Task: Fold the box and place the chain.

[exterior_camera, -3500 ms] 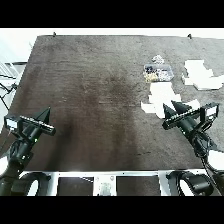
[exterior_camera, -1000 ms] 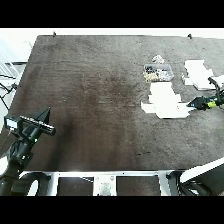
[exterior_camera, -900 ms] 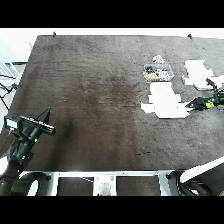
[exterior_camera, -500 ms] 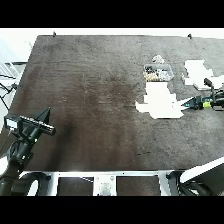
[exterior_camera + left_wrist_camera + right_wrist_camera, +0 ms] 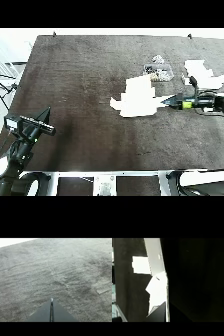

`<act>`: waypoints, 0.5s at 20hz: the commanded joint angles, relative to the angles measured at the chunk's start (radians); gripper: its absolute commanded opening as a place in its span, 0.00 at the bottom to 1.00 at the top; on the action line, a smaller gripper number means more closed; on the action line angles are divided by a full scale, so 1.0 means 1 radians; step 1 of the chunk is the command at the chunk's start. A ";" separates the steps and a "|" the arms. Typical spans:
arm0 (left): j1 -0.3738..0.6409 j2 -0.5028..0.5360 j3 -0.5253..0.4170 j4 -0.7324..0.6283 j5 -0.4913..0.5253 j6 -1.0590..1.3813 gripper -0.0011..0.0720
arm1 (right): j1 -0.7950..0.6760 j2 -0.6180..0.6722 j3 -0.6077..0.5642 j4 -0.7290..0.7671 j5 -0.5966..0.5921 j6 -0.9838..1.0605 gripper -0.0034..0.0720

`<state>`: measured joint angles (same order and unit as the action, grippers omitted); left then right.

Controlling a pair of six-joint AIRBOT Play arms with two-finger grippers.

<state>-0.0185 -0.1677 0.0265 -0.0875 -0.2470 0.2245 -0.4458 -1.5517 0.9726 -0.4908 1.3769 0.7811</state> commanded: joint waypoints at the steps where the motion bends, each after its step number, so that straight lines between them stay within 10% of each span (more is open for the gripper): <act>1: 0.000 0.000 0.000 0.000 0.000 0.000 0.04 | 0.169 0.098 -0.142 0.164 -0.173 0.008 0.05; 10: 0.000 0.000 0.007 0.000 0.007 0.001 0.04 | 0.496 0.096 -0.136 0.211 -0.613 -0.001 0.05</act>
<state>-0.0185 -0.1677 0.0326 -0.0875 -0.2317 0.2249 -0.0227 -1.4590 0.8402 -0.3008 0.9203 0.7895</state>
